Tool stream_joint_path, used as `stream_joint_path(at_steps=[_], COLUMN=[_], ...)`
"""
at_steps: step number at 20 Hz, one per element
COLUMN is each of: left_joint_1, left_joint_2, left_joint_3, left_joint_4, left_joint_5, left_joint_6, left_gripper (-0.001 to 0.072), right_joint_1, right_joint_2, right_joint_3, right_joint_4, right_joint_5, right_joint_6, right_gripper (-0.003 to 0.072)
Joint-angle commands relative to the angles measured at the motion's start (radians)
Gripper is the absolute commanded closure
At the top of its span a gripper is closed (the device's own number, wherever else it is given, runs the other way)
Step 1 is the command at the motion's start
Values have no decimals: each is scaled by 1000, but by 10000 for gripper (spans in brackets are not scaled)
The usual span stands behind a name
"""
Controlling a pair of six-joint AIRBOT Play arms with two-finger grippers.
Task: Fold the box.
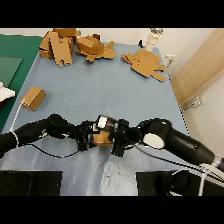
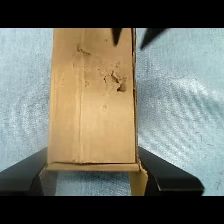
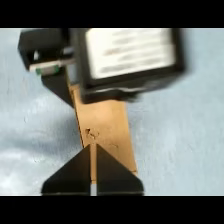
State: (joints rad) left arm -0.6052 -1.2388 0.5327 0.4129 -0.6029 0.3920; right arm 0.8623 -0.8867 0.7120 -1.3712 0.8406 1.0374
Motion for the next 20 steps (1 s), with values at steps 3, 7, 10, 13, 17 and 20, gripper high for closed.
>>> stream_joint_path(at_steps=[3,7,10,13,17,20], left_joint_1=[0,0,0,0,0,0], left_joint_2=[0,0,0,0,0,0], left_joint_3=[0,0,0,0,0,0], left_joint_4=[-1,-1,-1,-1,-1,-1], left_joint_5=[2,2,2,2,2,2], left_joint_6=[0,-1,-1,-1,-1,-1], left_gripper=[422,422,422,422,422,422], right_joint_1=[-52,-96,-92,-45,-31,-26], right_joint_2=[228,294,254,208,158,123], right_joint_3=[-5,-142,-320,-443,-454,-454], right_joint_4=[-260,-269,10,229,219,219], right_joint_5=[42,-56,-514,-793,-800,-791], right_joint_6=[949,1575,1657,1633,1632,1632], right_gripper=[683,685,687,687,687,687])
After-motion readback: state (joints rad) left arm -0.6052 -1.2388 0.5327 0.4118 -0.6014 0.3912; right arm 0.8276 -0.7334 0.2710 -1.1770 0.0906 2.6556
